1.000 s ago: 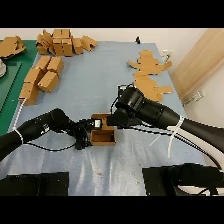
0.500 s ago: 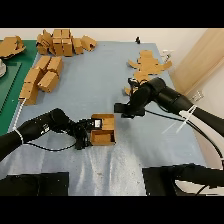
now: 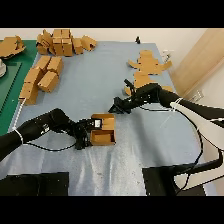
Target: Fold the box.
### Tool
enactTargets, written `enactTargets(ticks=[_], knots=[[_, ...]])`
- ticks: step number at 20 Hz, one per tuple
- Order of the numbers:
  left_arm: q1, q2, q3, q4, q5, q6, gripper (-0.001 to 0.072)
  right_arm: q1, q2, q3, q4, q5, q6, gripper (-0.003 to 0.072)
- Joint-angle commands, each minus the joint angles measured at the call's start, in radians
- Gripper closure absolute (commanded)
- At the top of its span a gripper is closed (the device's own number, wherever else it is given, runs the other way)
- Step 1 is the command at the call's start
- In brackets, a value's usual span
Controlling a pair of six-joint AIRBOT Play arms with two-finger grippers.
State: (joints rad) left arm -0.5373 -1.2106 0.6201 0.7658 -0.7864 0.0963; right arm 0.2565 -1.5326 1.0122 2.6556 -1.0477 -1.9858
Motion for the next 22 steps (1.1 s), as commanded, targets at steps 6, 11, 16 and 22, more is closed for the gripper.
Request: enactTargets(ticks=[6, 11, 16, 22], knots=[[0.001, 0.0, 0.0, 0.0, 0.0, 0.0, 0.0177, 0.146, -0.024, -0.006, 0.124, -0.291, -0.312, 0.0687], [0.001, 0.0, 0.0, 0.0, 0.0, 0.0, 0.0177, 0.21, 0.109, -0.069, 0.026, -0.207, -0.34, 0.0687], [0.001, 0.0, 0.0, 0.0, 0.0, 0.0, 0.0177, 0.237, 0.245, -0.222, -0.072, 0.011, -0.41, 0.0686], [0.001, 0.0, 0.0, 0.0, 0.0, 0.0, 0.0177, 0.283, 0.321, -0.251, -0.135, 0.165, -0.486, 0.0686]])
